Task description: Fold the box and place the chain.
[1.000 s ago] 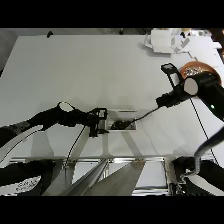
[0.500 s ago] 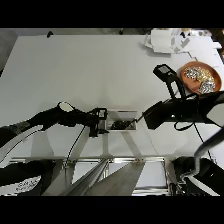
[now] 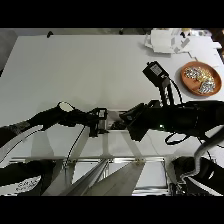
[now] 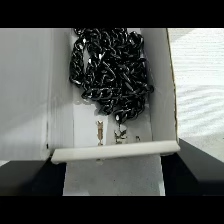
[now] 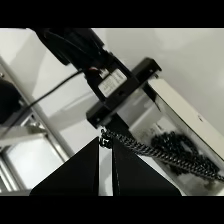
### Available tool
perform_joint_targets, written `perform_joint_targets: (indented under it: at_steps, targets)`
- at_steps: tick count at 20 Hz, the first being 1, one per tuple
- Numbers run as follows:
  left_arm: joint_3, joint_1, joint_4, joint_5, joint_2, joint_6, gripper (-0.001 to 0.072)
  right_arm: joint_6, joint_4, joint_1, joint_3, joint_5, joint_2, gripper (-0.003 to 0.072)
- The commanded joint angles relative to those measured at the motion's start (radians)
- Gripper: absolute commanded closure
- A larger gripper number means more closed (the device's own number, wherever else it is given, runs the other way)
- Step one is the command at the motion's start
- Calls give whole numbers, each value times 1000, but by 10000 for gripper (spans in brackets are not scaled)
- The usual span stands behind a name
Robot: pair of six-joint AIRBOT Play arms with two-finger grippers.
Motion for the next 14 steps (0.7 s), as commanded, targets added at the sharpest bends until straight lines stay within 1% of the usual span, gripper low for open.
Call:
perform_joint_targets:
  at_steps: [1, 5, 9, 12, 13, 14]
  targets:
    - [0, 0, 0, 0, 1, 0, 571, 13, 13, 19, -1, -81, -9, 670]
    - [0, 0, 0, 0, 1, 0, 571, 13, 14, 19, -26, -107, -41, 670]
    - [0, 0, 0, 0, 1, 0, 571, 13, 11, 19, -121, -114, -103, 669]
    - [0, 0, 0, 0, 1, 0, 571, 13, 2, 19, -161, -113, -146, 667]
    - [0, 0, 0, 0, 1, 0, 571, 13, 0, 19, -161, -115, -158, 648]
    - [0, 0, 0, 0, 1, 0, 571, 13, -5, 19, -161, -125, -161, 592]
